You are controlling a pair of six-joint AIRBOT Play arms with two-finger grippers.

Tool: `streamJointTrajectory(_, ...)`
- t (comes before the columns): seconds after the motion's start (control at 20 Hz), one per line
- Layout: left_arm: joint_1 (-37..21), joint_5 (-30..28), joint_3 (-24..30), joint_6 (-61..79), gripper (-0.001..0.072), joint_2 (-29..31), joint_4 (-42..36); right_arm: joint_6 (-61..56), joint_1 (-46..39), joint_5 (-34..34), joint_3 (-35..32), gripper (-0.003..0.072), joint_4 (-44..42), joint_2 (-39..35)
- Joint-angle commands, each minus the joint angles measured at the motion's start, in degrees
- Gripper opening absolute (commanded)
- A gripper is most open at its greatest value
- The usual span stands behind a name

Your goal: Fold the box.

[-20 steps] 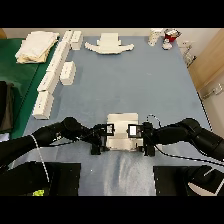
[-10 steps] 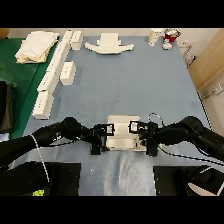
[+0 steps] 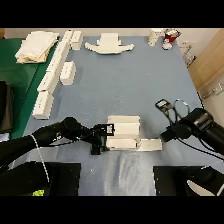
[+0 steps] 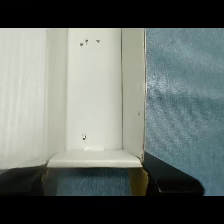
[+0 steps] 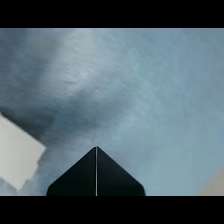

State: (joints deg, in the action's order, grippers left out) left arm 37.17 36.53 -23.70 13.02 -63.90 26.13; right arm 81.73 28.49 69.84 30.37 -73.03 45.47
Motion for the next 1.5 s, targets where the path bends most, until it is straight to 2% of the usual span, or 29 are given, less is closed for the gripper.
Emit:
streamJointTrajectory(0.0, 0.0, 0.0, -0.1, 0.0, 0.0457, 0.0, 0.0, -11.5, -12.7, 4.4, -0.1, 0.0002, -4.0, 0.0)
streamJointTrajectory(0.25, 0.0, 0.0, -0.1, 0.0, 0.0457, 0.0, 0.0, 5.3, -34.0, 4.0, -3.3, 0.0002, -38.1, 3.2)
streamJointTrajectory(0.35, 0.0, 0.0, -0.1, 0.0, 0.0457, 0.0, 0.0, 8.2, -37.0, 3.0, -5.3, 0.0002, -43.8, 6.0)
streamJointTrajectory(0.6, 0.0, 0.0, -0.1, 0.0, 0.0457, 0.0, 0.0, 12.8, -35.9, 0.4, -9.5, 0.0002, -54.1, 9.5)
streamJointTrajectory(1.05, 0.0, 0.0, -0.1, 0.0, 0.0457, 0.0, 0.0, 12.8, -23.3, -2.0, -8.2, 0.0002, -56.8, 8.7)
streamJointTrajectory(1.45, 0.0, 0.0, -0.1, 0.0, 0.0457, 0.0, 0.0, 12.2, -19.4, -0.1, -3.4, 0.0017, -56.9, 4.3)
